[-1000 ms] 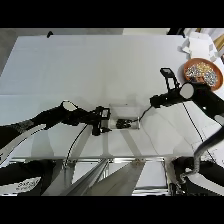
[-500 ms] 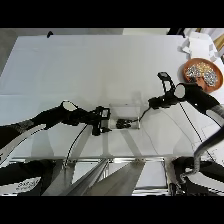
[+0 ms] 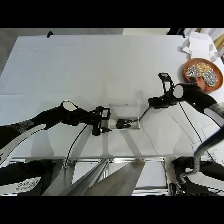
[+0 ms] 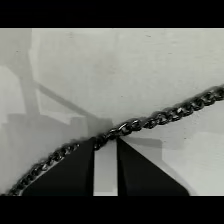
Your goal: Fold the box and place the chain.
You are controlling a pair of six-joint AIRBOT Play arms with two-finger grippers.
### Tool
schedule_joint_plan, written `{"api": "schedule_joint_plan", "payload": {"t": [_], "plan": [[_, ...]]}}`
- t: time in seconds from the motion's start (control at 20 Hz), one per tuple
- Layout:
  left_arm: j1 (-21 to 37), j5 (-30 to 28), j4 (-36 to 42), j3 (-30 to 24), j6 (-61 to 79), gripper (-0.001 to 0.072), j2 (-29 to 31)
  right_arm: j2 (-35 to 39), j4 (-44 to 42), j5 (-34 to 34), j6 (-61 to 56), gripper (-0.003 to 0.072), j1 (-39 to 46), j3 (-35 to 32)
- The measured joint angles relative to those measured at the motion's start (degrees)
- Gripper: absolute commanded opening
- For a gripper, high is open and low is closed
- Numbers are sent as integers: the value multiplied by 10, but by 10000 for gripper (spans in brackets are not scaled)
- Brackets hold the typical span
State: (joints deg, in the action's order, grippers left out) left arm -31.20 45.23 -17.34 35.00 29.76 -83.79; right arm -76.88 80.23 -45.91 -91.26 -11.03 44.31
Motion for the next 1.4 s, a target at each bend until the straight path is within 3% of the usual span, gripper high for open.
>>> {"api": "schedule_joint_plan", "payload": {"t": [0.35,0.55,1.0,1.4], "plan": [[0,0,0,0,0,251,0,0,2,-8,2,19,-17,0],[0,0,0,0,0,251,0,36,19,-33,2,19,-27,0],[0,0,0,0,0,251,0,258,22,-84,22,19,-31,-1],[0,0,0,0,0,251,0,440,-129,-84,100,19,-31,-1]]}}
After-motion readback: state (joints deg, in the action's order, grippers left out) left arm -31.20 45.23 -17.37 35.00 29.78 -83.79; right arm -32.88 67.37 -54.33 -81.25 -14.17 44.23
